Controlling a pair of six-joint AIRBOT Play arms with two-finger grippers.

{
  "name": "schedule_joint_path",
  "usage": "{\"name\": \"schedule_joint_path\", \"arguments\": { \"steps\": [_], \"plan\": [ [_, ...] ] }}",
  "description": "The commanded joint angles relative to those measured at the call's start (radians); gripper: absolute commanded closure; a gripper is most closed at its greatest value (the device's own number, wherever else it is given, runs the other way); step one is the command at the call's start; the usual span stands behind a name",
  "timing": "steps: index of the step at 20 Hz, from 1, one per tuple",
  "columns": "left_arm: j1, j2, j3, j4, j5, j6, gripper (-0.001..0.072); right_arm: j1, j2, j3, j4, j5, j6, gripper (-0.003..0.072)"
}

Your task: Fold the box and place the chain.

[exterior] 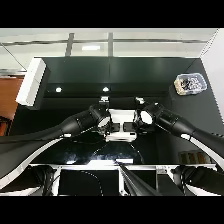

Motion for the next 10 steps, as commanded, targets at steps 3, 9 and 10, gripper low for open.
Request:
{"name": "schedule_joint_path", "arguments": {
  "steps": [3,9,10],
  "plan": [
    [0.000,0.000,0.000,0.000,0.000,0.000,0.0684,0.002,-0.006,0.002,-0.002,0.014,0.010,0.0444],
    [0.000,0.000,0.000,0.000,0.000,0.000,0.0684,0.002,-0.007,0.003,0.000,0.013,0.007,0.0677],
    [0.000,0.000,0.000,0.000,0.000,0.000,0.0684,0.002,-0.007,0.004,0.000,0.014,0.007,0.0677]
  ]
}}
